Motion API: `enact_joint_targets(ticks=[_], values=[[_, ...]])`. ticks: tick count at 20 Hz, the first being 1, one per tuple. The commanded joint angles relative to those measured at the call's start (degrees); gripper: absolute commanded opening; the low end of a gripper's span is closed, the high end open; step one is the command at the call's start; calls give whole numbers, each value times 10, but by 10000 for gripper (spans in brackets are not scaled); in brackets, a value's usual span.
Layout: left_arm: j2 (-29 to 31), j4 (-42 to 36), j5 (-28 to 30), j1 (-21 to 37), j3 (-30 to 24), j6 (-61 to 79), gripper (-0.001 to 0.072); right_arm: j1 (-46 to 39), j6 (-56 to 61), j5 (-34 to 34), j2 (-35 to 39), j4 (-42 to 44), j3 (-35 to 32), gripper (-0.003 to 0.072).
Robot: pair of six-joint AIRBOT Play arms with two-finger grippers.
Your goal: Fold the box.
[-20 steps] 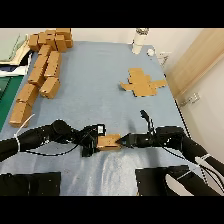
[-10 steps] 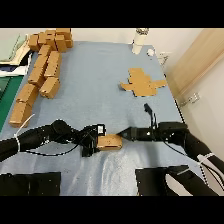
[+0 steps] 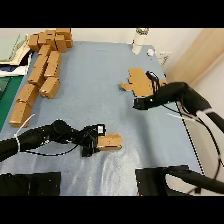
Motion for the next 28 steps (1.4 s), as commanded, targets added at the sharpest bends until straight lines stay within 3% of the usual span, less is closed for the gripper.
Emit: enact_joint_targets(ticks=[1, 4, 8, 12, 16, 18, 22, 28], values=[[0, 0, 0, 0, 0, 0, 528, 21, 30, 3, -93, -97, 92, 2], [0, 0, 1, 0, 0, 0, 528, 23, 31, 6, -133, -88, 114, 3], [0, 0, -1, 0, 1, 0, 528, 23, 44, -44, -136, -67, 113, 3], [3, -30, 5, 2, 4, -10, 527, 23, 44, -45, -136, -67, 113, 3], [39, -8, 83, 29, 5, -117, 528, 23, 44, -45, -136, -67, 113, 3], [61, 7, 122, 69, 5, -168, 528, 23, 44, -45, -136, -67, 113, 3], [89, 70, 125, 199, 5, -259, 528, 23, 44, -45, -136, -67, 113, 3], [90, 208, 22, 415, 5, -378, 528, 23, 44, -45, -136, -67, 113, 3]])
